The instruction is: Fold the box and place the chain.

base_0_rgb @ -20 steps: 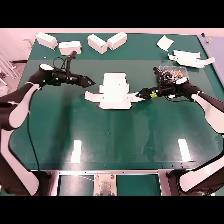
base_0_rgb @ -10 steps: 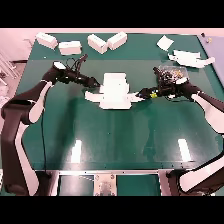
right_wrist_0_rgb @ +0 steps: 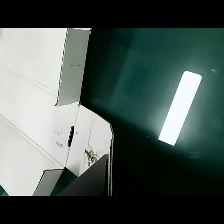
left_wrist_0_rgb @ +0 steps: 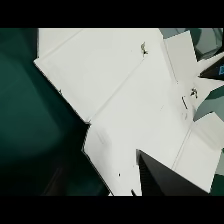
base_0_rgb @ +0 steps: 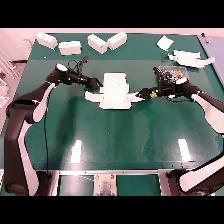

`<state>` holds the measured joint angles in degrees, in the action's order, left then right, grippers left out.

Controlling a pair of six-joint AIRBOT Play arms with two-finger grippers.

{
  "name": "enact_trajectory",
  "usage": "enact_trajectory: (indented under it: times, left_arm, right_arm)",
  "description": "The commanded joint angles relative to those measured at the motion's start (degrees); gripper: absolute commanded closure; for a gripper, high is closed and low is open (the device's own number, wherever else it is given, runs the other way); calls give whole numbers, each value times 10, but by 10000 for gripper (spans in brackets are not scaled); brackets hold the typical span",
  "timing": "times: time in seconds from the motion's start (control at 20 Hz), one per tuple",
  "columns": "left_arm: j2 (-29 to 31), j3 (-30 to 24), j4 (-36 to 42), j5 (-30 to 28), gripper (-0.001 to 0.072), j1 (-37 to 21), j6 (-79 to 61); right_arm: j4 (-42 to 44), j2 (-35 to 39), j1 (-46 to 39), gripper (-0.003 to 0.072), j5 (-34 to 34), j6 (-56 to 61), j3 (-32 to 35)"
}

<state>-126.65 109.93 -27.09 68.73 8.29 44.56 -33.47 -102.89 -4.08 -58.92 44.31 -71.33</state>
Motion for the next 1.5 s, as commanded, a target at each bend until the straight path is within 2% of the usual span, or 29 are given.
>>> enact_trajectory:
  times: [0.0,0.3,0.4,0.5,0.9,0.95,1.3,1.45]
  left_arm:
    - [-13,0,20,12,237,7,-4]
    - [-18,1,21,-24,237,37,-31]
    - [-18,1,21,-22,239,37,-31]
    - [-18,1,23,-16,297,37,-47]
    - [-18,1,45,-17,305,36,-74]
    - [-18,1,46,-17,359,34,-75]
    - [-18,1,83,-16,356,16,-75]
    - [-24,1,86,7,356,17,-75]
  right_arm:
    - [0,0,0,683,0,0,0]
    - [0,0,0,683,0,0,0]
    - [0,0,0,683,0,0,0]
    - [0,0,0,682,0,0,0]
    - [-2,0,0,683,0,-7,0]
    - [-2,0,0,682,0,-7,0]
    - [-2,0,0,683,0,-7,0]
    - [-2,0,0,682,0,-7,0]
